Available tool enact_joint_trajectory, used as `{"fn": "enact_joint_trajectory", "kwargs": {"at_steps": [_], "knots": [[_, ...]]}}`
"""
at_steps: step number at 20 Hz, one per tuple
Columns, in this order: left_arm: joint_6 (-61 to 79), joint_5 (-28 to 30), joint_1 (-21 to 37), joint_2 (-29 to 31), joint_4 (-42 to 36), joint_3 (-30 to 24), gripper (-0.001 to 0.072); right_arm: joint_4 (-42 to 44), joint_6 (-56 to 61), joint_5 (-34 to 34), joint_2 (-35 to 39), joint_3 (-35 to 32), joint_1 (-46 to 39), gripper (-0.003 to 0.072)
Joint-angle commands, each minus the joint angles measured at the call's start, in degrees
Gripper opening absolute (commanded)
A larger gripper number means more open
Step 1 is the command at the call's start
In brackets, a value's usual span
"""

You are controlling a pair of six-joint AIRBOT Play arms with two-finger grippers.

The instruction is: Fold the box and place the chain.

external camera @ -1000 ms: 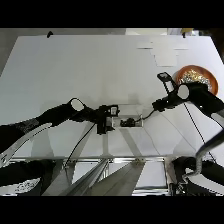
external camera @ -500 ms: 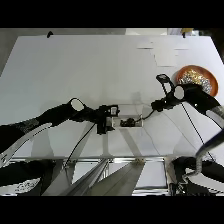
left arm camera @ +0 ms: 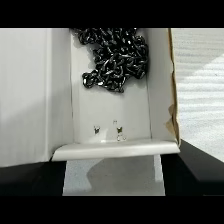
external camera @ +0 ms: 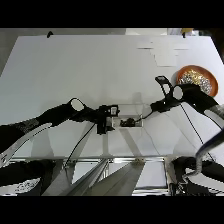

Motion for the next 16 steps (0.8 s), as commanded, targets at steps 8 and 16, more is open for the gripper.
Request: {"fn": "enact_joint_trajectory", "kwargs": {"at_steps": [8,16], "knots": [[0.0,0.0,0.0,0.0,0.0,0.0,0.0209,13.6,-5.2,11.7,19.7,0.1,0.0,0.0018],[0.0,0.0,0.0,0.0,0.0,0.0,0.0209,32.4,-12.7,15.4,28.5,0.1,0.1,0.0018]]}}
